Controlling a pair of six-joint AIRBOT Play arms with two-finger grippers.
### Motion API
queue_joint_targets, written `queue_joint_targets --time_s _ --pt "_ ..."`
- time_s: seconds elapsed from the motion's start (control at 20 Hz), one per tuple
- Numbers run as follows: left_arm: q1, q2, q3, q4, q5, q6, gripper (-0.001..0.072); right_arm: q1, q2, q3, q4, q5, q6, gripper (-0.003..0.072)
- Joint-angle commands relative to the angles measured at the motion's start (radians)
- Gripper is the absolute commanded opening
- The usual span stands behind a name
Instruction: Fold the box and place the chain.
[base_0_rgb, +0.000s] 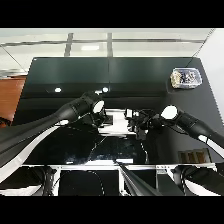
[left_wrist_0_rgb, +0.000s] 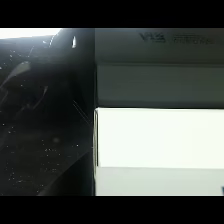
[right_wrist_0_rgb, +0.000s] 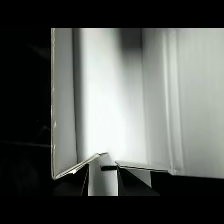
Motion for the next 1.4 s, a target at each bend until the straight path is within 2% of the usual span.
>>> queue_joint_targets --time_s 0.0,0.2,0.55,0.6,0.65,0.7,0.75,0.8,0.9,0.95,1.0,1.15,1.25,1.35 --pt "-0.001 0.000 0.000 -0.002 0.004 -0.001 0.0030 0.001 -0.029 0.000 0.121 -0.026 0.005 0.0201" --pt "-0.001 0.000 0.000 -0.003 0.010 -0.001 0.0030 0.011 -0.068 0.000 0.174 -0.059 0.004 0.0200" --pt "0.000 0.000 0.000 -0.005 0.030 -0.001 0.0030 0.012 -0.071 0.000 0.167 -0.058 0.006 0.0206" --pt "0.000 0.000 0.000 -0.005 0.029 -0.001 0.0030 0.012 -0.071 0.000 0.167 -0.058 0.006 0.0364" --pt "0.000 0.000 0.000 -0.005 0.029 -0.001 0.0030 0.012 -0.071 0.000 0.166 -0.058 0.006 0.0360" --pt "0.000 0.000 0.000 -0.005 0.024 -0.001 0.0030 0.012 -0.071 0.000 0.163 -0.058 0.006 0.0233" --pt "0.000 0.000 0.000 -0.005 0.021 -0.001 0.0030 0.012 -0.071 0.000 0.164 -0.062 0.006 0.0304" --pt "0.000 0.000 0.000 -0.005 0.018 -0.001 0.0030 0.012 -0.071 0.000 0.163 -0.064 0.006 0.0411" --pt "0.000 0.000 0.000 -0.005 0.018 -0.001 0.0030 0.012 -0.071 0.000 0.150 -0.065 0.027 0.0117" --pt "0.000 0.000 0.000 -0.005 0.019 -0.001 0.0030 0.012 -0.068 0.000 0.140 -0.061 0.063 0.0098" --pt "0.000 0.000 0.000 -0.006 0.019 -0.001 0.0030 0.009 -0.056 0.004 0.106 -0.045 0.147 0.0016" --pt "0.000 0.000 0.000 -0.009 -0.008 -0.001 0.0030 -0.052 0.026 0.032 0.022 0.120 0.486 0.0016" --pt "0.000 0.000 0.000 -0.009 -0.029 -0.001 0.0030 -0.158 0.094 0.047 0.019 0.250 0.663 0.0016" --pt "0.001 0.000 0.000 -0.009 -0.033 -0.001 0.0030 -0.311 0.146 0.047 0.019 0.261 0.837 0.0016"
